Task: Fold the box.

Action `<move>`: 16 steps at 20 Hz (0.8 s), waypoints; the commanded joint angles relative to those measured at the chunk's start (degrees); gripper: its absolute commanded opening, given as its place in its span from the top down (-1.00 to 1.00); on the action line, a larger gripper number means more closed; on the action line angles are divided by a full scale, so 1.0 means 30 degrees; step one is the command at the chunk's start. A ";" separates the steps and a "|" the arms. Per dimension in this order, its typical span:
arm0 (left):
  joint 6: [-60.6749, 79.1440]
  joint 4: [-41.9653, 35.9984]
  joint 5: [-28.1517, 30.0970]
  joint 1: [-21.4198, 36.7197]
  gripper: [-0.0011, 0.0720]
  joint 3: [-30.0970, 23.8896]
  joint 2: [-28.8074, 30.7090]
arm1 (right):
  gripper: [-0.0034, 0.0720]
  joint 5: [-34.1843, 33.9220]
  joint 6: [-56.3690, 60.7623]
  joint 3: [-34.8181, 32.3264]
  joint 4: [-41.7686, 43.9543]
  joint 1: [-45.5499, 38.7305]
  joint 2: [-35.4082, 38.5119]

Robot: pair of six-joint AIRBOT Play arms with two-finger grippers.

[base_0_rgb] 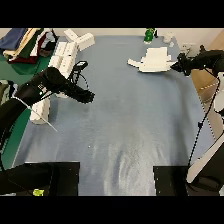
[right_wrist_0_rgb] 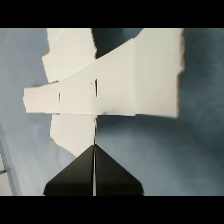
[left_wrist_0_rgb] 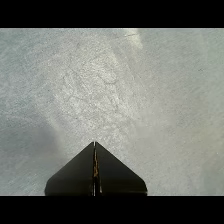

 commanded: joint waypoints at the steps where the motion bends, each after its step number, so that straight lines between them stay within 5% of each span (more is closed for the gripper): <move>1: 0.0007 0.0000 0.0000 0.0007 0.94 0.0022 -0.0007 | 0.91 -0.3249 -0.0255 -0.0809 -0.1078 0.0364 0.1392; 10: 0.0007 0.0000 0.0000 0.0007 0.94 0.0022 -0.0007 | 0.91 -0.3453 -0.1231 -1.2823 -0.3067 0.1086 0.8845; 16: 0.0000 0.0000 0.0000 0.0007 0.94 0.0022 -0.0007 | 0.92 -0.1581 -0.1209 -2.0961 -0.4022 0.1093 1.4105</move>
